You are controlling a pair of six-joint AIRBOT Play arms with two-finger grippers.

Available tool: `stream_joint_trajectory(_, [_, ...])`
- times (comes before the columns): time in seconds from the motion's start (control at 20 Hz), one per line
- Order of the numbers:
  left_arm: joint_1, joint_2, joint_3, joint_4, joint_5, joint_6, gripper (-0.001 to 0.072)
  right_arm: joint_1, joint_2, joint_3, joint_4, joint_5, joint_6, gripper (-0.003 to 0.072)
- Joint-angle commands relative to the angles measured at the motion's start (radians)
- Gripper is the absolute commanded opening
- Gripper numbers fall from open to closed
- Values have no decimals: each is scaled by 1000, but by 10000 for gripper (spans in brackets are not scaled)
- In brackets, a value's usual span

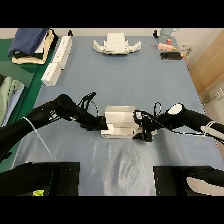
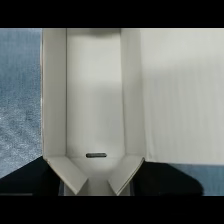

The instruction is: Fold the box.

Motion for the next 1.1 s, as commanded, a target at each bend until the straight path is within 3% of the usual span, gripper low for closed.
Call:
stream_joint_trajectory(0.0, [-70,0,40,224,25,-207,363,0,0,0,0,0,0,562])
stream_joint_trajectory(0.6, [-342,-1,148,628,-27,-863,353,0,0,0,0,0,0,562])
stream_joint_trajectory(0.8, [-414,-23,208,721,-97,-1007,353,0,0,0,0,0,0,562])
stream_joint_trajectory(1.05, [-485,-138,329,785,-229,-1072,353,0,0,0,0,0,0,562])
